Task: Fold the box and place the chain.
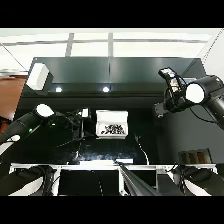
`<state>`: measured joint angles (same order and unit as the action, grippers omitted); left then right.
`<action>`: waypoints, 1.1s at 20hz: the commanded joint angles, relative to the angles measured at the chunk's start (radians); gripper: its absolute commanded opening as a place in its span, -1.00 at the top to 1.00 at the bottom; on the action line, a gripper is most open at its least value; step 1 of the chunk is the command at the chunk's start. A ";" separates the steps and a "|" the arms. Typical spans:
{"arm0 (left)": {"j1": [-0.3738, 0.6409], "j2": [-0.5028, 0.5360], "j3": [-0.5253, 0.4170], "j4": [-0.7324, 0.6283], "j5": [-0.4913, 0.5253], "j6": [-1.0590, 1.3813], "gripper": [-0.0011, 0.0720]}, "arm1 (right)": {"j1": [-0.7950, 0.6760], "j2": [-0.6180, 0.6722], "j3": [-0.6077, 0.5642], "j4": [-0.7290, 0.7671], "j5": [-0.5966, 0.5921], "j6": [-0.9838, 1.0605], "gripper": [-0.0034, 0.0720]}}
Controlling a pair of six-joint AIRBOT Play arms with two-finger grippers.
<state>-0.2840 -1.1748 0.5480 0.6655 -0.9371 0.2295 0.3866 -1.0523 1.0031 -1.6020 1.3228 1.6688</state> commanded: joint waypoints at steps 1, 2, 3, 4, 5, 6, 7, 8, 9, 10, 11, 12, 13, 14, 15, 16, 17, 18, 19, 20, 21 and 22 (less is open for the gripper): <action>0.000 -0.015 -0.023 -0.052 0.003 0.092 -0.95 | 0.001 0.000 0.000 0.007 -0.001 0.005 -0.97; 0.000 -0.027 -0.023 -0.077 0.008 0.100 -0.95 | 0.001 0.000 0.000 0.009 -0.002 0.008 -0.97; 0.000 -0.037 -0.023 -0.110 0.014 0.101 -0.95 | 0.001 0.000 0.000 0.011 -0.003 0.009 -0.97; 0.000 -0.045 -0.023 -0.140 0.019 0.101 -0.95 | 0.001 0.000 0.000 0.016 -0.003 0.013 -0.97; 0.000 -0.052 -0.023 -0.155 0.017 0.101 -0.95 | 0.001 0.000 0.000 0.017 -0.002 0.016 -0.97; -0.001 -0.057 -0.023 -0.154 0.018 0.101 -0.95 | 0.001 0.000 0.000 0.018 -0.002 0.020 -0.97; 0.000 -0.058 -0.023 -0.154 0.018 0.101 -0.95 | 0.001 0.000 0.000 0.020 -0.002 0.022 -0.97; 0.000 -0.058 -0.023 -0.154 0.017 0.101 -0.95 | 0.001 0.000 0.000 0.020 -0.003 0.022 -0.97; -0.001 -0.058 -0.023 -0.154 0.016 0.101 -0.95 | 0.001 0.000 0.000 0.020 -0.003 0.022 -0.97; -0.001 -0.058 -0.023 -0.154 0.013 0.101 -0.95 | 0.001 0.000 0.000 0.020 -0.003 0.022 -0.97; -0.001 -0.058 -0.023 -0.154 0.012 0.101 -0.95 | 0.001 0.000 0.000 0.020 -0.003 0.022 -0.97; -0.001 -0.058 -0.023 -0.154 0.009 0.101 -0.95 | 0.001 0.000 0.000 0.021 -0.003 0.022 -0.97; -0.004 -0.058 -0.023 -0.149 0.009 0.101 -0.95 | 0.001 0.000 0.000 0.023 -0.002 0.023 -0.97; -0.006 -0.058 -0.023 -0.145 0.008 0.101 -0.95 | 0.001 0.000 0.000 0.029 -0.001 0.023 -0.97; -0.010 -0.058 -0.023 -0.145 0.007 0.101 -0.95 | 0.001 0.000 0.000 0.036 -0.001 0.023 -0.97; -0.016 -0.058 -0.023 -0.145 0.010 0.101 -0.95 | 0.001 0.000 0.000 0.039 -0.002 0.023 -0.97; -0.024 -0.058 -0.023 -0.146 0.011 0.101 -0.95 | 0.001 0.000 0.000 0.039 -0.002 0.023 -0.97; -0.033 -0.058 -0.023 -0.146 0.014 0.101 -0.95 | 0.001 0.000 0.000 0.039 -0.005 0.023 -0.97; -0.043 -0.058 -0.023 -0.146 0.017 0.101 -0.96 | 0.001 0.000 0.000 0.039 -0.006 0.023 -0.97; -0.054 -0.058 -0.023 -0.146 0.026 0.101 -0.96 | 0.001 0.000 0.000 0.039 -0.008 0.023 -0.97; -0.062 -0.058 -0.023 -0.147 0.040 0.100 -0.96 | 0.001 0.000 0.000 0.039 -0.007 0.023 -0.97; -0.065 -0.058 -0.023 -0.146 0.051 0.100 -0.96 | 0.001 0.000 0.000 0.040 -0.007 0.023 -0.97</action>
